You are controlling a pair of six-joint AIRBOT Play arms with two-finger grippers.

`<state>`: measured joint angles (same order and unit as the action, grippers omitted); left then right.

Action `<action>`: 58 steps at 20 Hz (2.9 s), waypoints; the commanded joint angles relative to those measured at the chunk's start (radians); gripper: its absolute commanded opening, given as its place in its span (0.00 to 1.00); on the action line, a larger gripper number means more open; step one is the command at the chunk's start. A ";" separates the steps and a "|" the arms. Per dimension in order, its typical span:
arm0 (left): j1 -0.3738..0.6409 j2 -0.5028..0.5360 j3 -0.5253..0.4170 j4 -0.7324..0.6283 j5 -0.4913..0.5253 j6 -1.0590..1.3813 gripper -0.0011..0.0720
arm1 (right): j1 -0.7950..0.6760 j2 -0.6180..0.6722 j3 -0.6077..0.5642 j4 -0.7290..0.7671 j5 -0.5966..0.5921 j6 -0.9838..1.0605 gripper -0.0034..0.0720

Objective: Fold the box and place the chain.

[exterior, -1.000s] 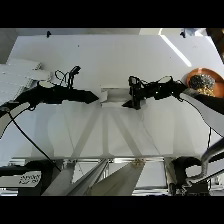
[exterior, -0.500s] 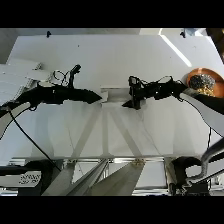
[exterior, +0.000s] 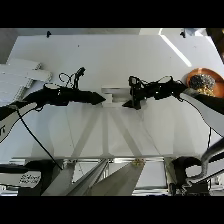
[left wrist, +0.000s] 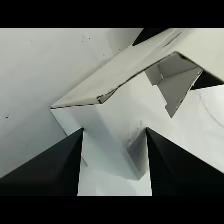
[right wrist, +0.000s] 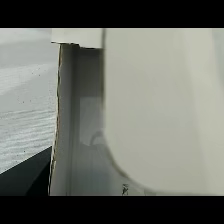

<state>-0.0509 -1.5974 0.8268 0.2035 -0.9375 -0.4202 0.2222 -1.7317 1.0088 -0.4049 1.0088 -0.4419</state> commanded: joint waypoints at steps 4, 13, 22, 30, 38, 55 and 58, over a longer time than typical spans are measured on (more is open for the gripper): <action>-0.003 -0.003 -0.001 -0.007 0.085 -0.059 0.61 | 0.001 0.000 0.001 0.001 0.002 0.000 0.75; -0.037 0.044 0.000 0.174 0.165 -0.146 0.61 | 0.001 0.000 0.001 0.001 0.002 0.000 0.75; -0.158 0.061 0.067 0.443 0.232 -0.411 0.54 | 0.001 0.000 0.001 0.001 0.002 0.000 0.75; -0.219 0.061 0.143 0.891 0.232 -0.884 0.52 | 0.001 0.000 0.001 0.001 0.002 0.000 0.75; -0.301 0.059 0.217 1.041 0.163 -1.093 0.47 | 0.001 0.000 0.001 0.001 0.002 0.000 0.75; -0.423 0.016 0.248 1.114 0.125 -1.267 0.02 | 0.001 0.000 0.001 0.001 0.002 0.000 0.75; -0.422 0.016 0.248 1.094 0.125 -1.267 0.03 | 0.001 0.000 0.001 0.001 0.002 0.000 0.75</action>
<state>-0.4713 -1.5795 1.0752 1.3182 -0.8013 -1.6798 0.2222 -1.7317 1.0084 -0.4038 1.0180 -0.4419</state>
